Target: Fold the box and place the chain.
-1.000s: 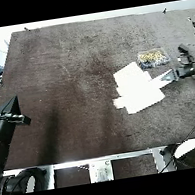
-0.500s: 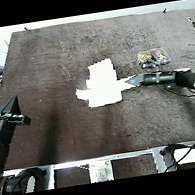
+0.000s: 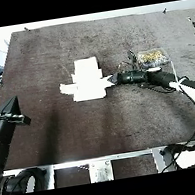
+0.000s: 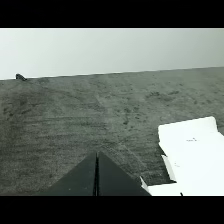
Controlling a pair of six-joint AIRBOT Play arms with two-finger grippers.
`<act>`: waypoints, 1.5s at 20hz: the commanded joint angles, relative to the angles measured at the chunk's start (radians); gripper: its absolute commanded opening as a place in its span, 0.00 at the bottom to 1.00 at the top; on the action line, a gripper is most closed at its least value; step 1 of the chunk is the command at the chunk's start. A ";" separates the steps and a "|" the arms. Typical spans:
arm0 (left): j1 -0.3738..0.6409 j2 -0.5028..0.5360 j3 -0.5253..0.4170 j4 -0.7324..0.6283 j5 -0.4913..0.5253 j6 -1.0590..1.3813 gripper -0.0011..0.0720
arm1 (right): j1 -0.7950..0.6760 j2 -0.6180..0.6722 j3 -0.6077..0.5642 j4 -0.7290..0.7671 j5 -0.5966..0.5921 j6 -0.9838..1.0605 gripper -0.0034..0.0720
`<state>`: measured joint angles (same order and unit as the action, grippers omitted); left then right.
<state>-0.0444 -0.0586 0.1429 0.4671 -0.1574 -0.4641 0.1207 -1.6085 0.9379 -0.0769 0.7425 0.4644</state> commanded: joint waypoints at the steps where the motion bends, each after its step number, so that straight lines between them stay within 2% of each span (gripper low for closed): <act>1: 0.000 0.000 0.000 -0.011 -0.028 -0.006 0.04 | 0.019 -0.024 0.017 -0.021 -0.051 0.002 0.06; 3: 0.000 0.000 0.001 -0.012 -0.042 0.020 0.92 | 0.021 -0.024 0.017 -0.021 -0.056 -0.016 0.06; 5: 0.000 -0.003 0.018 -0.017 -0.047 0.020 0.92 | 0.021 -0.024 0.016 -0.021 -0.067 -0.027 0.06; 7: 0.000 -0.063 0.060 -0.027 -0.093 0.021 0.92 | 0.022 -0.024 0.017 -0.020 -0.067 -0.032 0.06; 10: 0.000 -0.256 0.166 -0.031 -0.202 0.021 0.92 | 0.022 -0.024 0.016 -0.020 -0.066 -0.032 0.06; 13: 0.000 -0.499 0.308 -0.031 -0.243 0.020 0.92 | 0.026 -0.024 0.015 -0.013 -0.068 -0.055 0.06; 16: 0.000 -0.769 0.493 -0.031 -0.360 0.030 0.92 | 0.037 -0.024 0.013 -0.008 -0.071 -0.089 0.06; 21: 0.000 -1.230 0.865 -0.030 -0.665 0.031 0.92 | 0.048 -0.023 0.012 0.023 -0.090 -0.132 0.06; 24: 0.000 -1.472 1.095 -0.029 -0.843 0.016 0.92 | 0.050 -0.023 0.010 0.023 -0.093 -0.132 0.06; 27: 0.000 -1.675 1.304 0.010 -0.981 -0.045 0.93 | 0.050 -0.016 -0.016 0.042 -0.106 -0.163 0.06; 30: 0.000 -1.831 1.478 0.026 -1.086 -0.106 0.93 | 0.050 0.005 -0.067 0.146 -0.125 -0.267 0.06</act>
<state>-0.0452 -1.7260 1.4475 0.4721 -1.0950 -0.5079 0.1696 -1.6157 0.9039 -0.0074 0.6334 0.2798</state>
